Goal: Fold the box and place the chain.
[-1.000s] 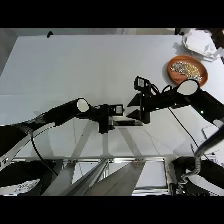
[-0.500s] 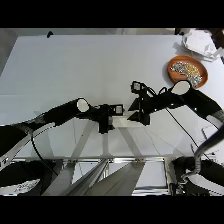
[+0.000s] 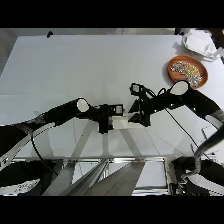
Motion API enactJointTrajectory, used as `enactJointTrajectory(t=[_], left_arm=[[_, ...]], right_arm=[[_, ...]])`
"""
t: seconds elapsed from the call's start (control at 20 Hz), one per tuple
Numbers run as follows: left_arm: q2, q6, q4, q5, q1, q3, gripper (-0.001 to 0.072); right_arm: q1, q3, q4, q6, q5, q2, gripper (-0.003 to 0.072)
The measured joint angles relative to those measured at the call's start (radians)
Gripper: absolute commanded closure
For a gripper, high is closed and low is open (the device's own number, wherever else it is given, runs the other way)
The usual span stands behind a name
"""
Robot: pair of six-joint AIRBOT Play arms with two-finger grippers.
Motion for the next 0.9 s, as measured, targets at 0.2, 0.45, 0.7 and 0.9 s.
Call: enactJointTrajectory(t=[0.2, 0.45, 0.7, 0.9], left_arm=[[0.0, 0.0, 0.0, 0.0, 0.0, 0.0, 0.0439], [0.0, 0.0, 0.0, 0.0, 0.0, 0.0, 0.0439], [0.0, 0.0, 0.0, 0.0, 0.0, 0.0, 0.0439], [0.0, 0.0, 0.0, 0.0, 0.0, 0.0, 0.0439]], right_arm=[[0.006, 0.0, -0.046, 0.021, 0.003, 0.0, 0.0271], [0.007, 0.0, -0.049, 0.033, -0.024, 0.0, 0.0295], [0.007, 0.0, -0.019, 0.035, -0.036, 0.003, 0.0287], [0.007, 0.0, -0.011, 0.034, -0.047, 0.003, 0.0306]])
